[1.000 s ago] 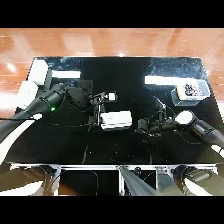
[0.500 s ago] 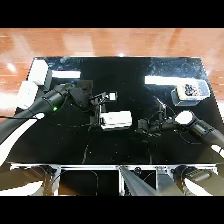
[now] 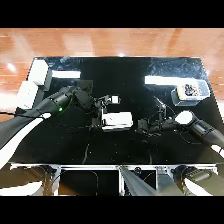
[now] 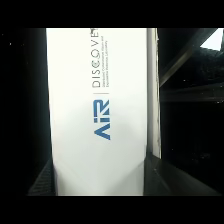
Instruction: Fold the box and place the chain.
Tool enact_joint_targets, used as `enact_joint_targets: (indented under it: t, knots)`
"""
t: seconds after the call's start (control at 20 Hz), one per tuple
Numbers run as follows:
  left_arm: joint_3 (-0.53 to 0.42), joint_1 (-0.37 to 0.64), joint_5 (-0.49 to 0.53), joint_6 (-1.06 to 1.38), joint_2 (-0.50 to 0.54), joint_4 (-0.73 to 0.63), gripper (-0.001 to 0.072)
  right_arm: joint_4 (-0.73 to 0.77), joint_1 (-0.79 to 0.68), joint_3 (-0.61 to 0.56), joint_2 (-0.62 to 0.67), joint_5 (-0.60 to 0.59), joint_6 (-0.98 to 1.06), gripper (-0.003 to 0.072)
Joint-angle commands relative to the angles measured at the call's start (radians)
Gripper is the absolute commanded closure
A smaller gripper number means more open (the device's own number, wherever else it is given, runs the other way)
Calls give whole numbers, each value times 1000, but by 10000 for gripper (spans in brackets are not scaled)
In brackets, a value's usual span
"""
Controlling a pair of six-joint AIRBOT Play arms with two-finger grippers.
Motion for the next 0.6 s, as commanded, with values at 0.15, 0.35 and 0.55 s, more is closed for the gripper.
enact_joint_targets:
  t: [0.15,0.35,0.55]
  knots:
    - [5,-7,1,-66,-7,-3,690,8,-8,2,0,-8,-6,650]
    - [27,6,64,-233,32,61,692,3,-44,4,1,1,-54,650]
    - [29,89,117,-366,132,145,692,1,-89,4,1,13,-97,650]
